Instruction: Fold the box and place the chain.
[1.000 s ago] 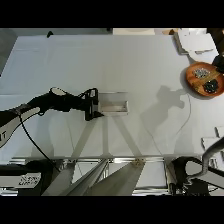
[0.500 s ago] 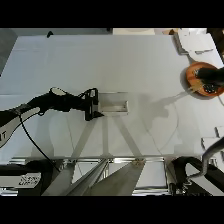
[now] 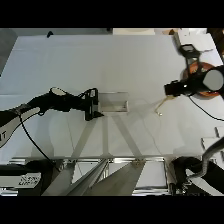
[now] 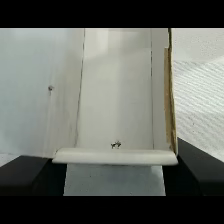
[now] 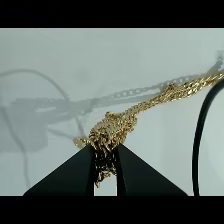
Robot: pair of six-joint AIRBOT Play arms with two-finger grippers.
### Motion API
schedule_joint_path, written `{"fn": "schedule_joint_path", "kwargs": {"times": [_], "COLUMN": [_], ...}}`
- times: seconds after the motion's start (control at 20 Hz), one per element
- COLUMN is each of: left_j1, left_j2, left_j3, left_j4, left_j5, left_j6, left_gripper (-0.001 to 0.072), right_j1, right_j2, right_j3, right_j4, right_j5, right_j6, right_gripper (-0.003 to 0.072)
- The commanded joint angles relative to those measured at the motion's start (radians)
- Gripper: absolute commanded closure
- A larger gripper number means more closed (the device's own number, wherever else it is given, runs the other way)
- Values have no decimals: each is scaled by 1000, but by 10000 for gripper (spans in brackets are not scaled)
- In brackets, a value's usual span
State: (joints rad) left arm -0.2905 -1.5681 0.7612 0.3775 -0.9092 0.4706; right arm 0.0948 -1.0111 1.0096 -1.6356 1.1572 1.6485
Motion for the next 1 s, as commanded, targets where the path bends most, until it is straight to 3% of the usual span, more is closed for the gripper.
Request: {"fn": "schedule_joint_path", "kwargs": {"times": [0.0,0.3,0.6,0.95], "left_j1": [0,0,0,0], "left_j2": [0,0,0,0], "left_j3": [0,0,0,0], "left_j4": [0,0,0,0], "left_j5": [0,0,0,0], "left_j6": [0,0,0,0], "left_gripper": [391,391,391,391], "right_j1": [149,317,383,476], "right_j2": [1,-5,-90,-174], "right_j3": [-3,-3,-3,-3], "right_j4": [41,70,97,103], "right_j5": [-43,-202,-223,-360], "right_j6": [4,56,51,23], "right_gripper": [674,674,673,675]}}
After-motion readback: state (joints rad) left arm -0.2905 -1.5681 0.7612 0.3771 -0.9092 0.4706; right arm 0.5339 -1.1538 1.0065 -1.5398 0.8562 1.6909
